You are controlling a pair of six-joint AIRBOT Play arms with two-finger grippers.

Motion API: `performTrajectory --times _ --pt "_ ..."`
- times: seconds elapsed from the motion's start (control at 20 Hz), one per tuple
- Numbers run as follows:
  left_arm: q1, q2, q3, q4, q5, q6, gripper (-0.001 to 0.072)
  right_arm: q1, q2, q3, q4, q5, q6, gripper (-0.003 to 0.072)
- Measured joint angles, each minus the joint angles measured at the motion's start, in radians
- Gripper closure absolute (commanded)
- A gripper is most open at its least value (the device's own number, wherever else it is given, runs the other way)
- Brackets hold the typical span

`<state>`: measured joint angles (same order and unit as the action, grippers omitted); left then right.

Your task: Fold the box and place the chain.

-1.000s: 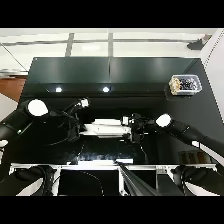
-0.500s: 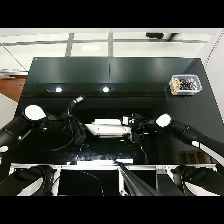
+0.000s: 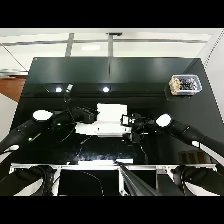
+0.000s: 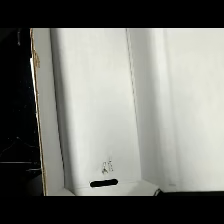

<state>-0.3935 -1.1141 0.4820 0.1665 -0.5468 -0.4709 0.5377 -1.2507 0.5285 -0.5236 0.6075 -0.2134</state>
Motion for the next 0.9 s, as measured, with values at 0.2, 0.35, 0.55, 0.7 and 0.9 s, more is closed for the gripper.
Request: performTrajectory --times 0.2,0.35,0.55,0.7,0.9 --pt "-0.036 -0.076 -0.001 -0.033 0.02 0.039 0.0682 0.0 0.0 0.0 -0.001 0.0 0.0 0.0216" --pt "-0.037 -0.093 0.007 -0.032 0.019 0.05 0.0682 0.0 0.0 0.0 -0.001 0.001 0.0 0.0215" --pt "0.01 -0.054 0.04 0.059 -0.004 0.054 0.0571 0.0 0.0 0.0 -0.001 0.001 0.0 0.0215" --pt "0.084 0.019 0.053 0.177 -0.051 0.054 0.0 0.0 0.0 0.0 -0.001 0.001 0.0 0.0215" --pt "0.213 0.108 0.058 0.377 -0.172 0.053 0.0022 0.0 0.0 0.0 -0.002 0.001 0.0 0.0216"
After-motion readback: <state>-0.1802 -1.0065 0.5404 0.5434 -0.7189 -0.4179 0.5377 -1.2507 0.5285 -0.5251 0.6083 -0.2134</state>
